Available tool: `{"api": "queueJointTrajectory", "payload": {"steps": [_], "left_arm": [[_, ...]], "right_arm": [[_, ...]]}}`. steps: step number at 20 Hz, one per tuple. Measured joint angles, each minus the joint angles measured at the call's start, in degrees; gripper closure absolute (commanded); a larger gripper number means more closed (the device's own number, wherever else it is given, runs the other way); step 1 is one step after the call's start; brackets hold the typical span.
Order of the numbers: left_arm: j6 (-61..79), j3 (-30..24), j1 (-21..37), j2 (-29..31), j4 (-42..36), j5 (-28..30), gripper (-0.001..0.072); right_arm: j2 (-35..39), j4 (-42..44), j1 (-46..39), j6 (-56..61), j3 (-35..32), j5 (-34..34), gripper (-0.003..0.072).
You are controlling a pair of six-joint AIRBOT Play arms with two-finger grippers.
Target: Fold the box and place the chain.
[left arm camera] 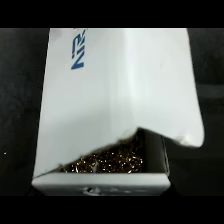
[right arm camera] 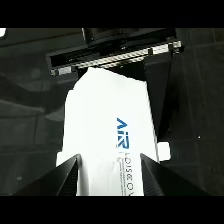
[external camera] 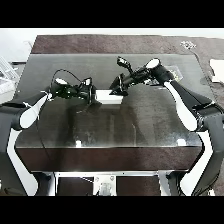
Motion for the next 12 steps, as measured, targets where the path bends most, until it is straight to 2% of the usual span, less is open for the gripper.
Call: {"api": "queueJointTrajectory", "payload": {"steps": [11, 12], "left_arm": [[-0.02, 0.0, 0.02, 0.0, -0.04, 0.11, 0.0181], [-0.02, 0.0, 0.02, 0.0, -0.07, 0.11, 0.0181]], "right_arm": [[0.0, 1.66, -0.13, -3.45, -0.33, -1.92, 0.0284], [0.0, 1.77, -0.13, -3.5, -0.33, -1.95, 0.0304]]}}
